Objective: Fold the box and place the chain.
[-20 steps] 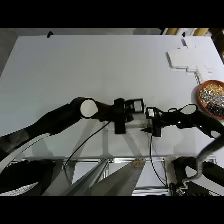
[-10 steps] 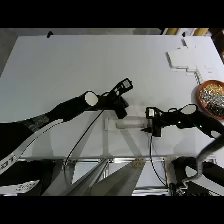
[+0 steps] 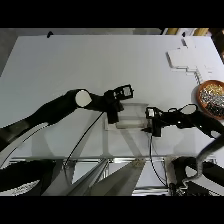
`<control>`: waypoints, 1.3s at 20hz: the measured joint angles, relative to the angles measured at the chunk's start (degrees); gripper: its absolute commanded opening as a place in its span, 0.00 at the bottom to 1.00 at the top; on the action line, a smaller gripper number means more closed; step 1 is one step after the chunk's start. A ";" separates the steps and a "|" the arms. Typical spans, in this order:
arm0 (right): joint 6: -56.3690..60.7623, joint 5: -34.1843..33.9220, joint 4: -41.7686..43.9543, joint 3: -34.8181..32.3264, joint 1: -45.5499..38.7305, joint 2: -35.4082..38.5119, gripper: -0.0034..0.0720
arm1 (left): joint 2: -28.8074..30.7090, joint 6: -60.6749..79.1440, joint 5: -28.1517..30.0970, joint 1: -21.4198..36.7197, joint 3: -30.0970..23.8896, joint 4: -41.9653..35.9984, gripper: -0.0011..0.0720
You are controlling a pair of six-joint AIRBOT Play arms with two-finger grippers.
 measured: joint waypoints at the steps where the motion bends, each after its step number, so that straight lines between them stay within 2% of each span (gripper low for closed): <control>1: 0.00 0.00 0.00 0.00 0.00 0.00 0.47 | 0.87 -1.05 -2.49 0.00 0.00 2.71 0.02; 6: 0.00 -0.02 0.00 0.00 0.00 0.00 0.47 | 0.07 -5.22 -11.17 -0.07 0.00 11.54 0.02; 10: 0.00 -0.02 0.02 0.00 0.00 0.00 0.47 | -2.45 -7.93 -13.73 0.15 0.00 13.88 0.02; 14: 0.00 -0.02 0.02 0.00 0.00 0.00 0.47 | -2.93 -10.73 -16.39 2.97 -0.11 15.10 0.02; 19: 0.00 -0.02 0.02 0.00 0.00 0.00 0.47 | -2.93 2.34 -16.31 5.44 -2.16 12.90 0.04; 21: 0.00 -0.02 0.02 0.00 0.00 0.00 0.47 | -2.95 9.99 -14.78 5.77 -3.85 10.95 0.26; 22: 0.00 -0.02 0.02 0.00 0.00 0.00 0.47 | -2.99 13.16 -13.94 5.86 -4.52 9.79 0.31; 26: 0.00 -0.02 0.02 0.00 0.00 0.00 0.47 | -3.89 19.89 -10.32 5.62 -5.81 6.86 0.31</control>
